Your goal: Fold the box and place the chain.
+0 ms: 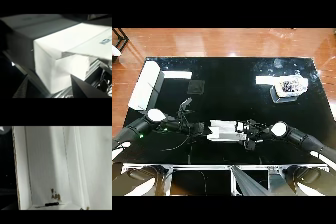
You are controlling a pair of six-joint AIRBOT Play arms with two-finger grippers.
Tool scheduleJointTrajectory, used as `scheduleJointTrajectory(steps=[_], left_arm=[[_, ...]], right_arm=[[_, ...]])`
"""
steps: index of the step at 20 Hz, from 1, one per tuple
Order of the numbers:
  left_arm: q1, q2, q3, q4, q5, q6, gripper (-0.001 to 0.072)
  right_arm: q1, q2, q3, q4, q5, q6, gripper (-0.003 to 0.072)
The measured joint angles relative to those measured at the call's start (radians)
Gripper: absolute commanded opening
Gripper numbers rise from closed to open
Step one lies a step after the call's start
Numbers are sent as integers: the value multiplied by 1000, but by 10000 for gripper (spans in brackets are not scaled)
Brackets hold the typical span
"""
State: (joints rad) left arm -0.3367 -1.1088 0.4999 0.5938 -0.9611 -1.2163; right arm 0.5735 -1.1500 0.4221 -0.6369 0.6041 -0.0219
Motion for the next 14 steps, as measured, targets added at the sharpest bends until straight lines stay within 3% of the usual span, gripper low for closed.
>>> scheduleJointTrajectory(steps=[9,14], left_arm=[[-204,0,13,79,193,-200,624],[-264,0,13,126,258,-284,624]], right_arm=[[0,0,0,0,0,0,529],[0,0,0,0,0,0,529]])
